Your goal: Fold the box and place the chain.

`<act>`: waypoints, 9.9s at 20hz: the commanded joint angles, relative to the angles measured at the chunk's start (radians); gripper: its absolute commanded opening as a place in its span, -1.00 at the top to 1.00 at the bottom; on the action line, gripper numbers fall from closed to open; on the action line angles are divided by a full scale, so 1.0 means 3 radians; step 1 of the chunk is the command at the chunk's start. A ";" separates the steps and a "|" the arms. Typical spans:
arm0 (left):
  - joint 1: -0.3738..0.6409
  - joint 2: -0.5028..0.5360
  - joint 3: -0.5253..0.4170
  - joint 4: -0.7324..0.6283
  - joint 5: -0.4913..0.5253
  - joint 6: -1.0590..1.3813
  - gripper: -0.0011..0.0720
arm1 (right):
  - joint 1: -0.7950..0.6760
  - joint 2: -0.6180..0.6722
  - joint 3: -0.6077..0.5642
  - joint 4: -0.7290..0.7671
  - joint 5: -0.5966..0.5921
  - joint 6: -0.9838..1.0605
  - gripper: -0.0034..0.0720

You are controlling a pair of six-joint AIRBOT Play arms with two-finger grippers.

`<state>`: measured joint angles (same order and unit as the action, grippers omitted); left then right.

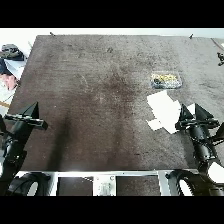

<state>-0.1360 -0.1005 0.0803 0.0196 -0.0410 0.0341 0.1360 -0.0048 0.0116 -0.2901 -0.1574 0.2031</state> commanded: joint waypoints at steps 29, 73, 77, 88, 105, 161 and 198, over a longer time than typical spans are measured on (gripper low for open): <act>-0.0001 -0.0001 -0.0001 0.0000 -0.0009 0.0001 0.94 | -0.2972 -0.5154 0.4711 -0.1907 0.4743 0.1292 -0.39; -0.0001 -0.0001 -0.0001 0.0000 -0.0009 0.0001 0.94 | -0.2216 -0.5988 0.4279 -0.1228 0.6224 0.0927 0.89; -0.0001 -0.0001 -0.0001 0.0000 -0.0009 0.0001 0.94 | -0.1686 -0.5557 0.3457 -0.0495 0.5311 0.0866 0.89; -0.0001 -0.0001 -0.0001 -0.0003 -0.0086 0.0000 0.94 | -0.0004 -0.5215 0.3123 0.0534 0.2799 0.0891 0.89; -0.0001 -0.2809 0.1827 -0.0001 -0.1122 -0.0024 -0.76 | 0.0146 -0.5294 0.3129 0.0521 0.2365 0.0596 0.89; -0.0023 -0.7103 0.6461 0.1671 -0.4973 -0.1399 0.95 | -0.0046 -0.5217 0.3131 0.0373 0.2308 0.0439 -0.15; -0.0022 -0.7071 0.5969 0.1499 -0.4363 0.0924 0.94 | -0.0093 -0.5028 0.3136 0.0159 0.3304 -0.2276 -0.73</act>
<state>-0.1421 -2.2215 1.8713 0.4675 -1.3418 0.3115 0.0628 -1.5116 0.9508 -0.2398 0.8291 -0.3870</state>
